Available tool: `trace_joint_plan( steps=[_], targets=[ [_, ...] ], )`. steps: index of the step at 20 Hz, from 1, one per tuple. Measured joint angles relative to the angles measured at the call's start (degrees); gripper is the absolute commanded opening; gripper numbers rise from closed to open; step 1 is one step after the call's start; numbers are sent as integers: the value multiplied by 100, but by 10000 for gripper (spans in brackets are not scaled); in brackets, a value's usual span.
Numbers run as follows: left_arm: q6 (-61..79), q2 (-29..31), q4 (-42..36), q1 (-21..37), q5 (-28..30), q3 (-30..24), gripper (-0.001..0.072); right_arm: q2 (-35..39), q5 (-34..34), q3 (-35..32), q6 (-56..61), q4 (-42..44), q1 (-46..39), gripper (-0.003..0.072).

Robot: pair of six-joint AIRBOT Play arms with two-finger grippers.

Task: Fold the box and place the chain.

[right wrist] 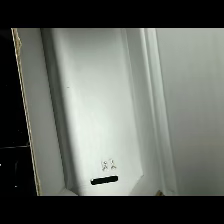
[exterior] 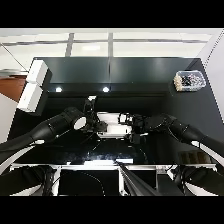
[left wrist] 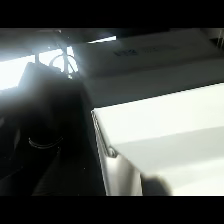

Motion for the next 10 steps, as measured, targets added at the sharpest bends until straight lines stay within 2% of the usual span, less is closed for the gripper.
trace_joint_plan(
  steps=[5,8,10],
  targets=[
    [-170,-278,-37,-37,-195,256,480,-2,-26,0,0,0,0,477],
    [-284,-332,-79,-42,-234,310,332,0,-37,0,0,0,0,476],
    [-326,-348,-83,-42,-245,328,332,-2,-37,0,0,0,0,476]
  ],
)
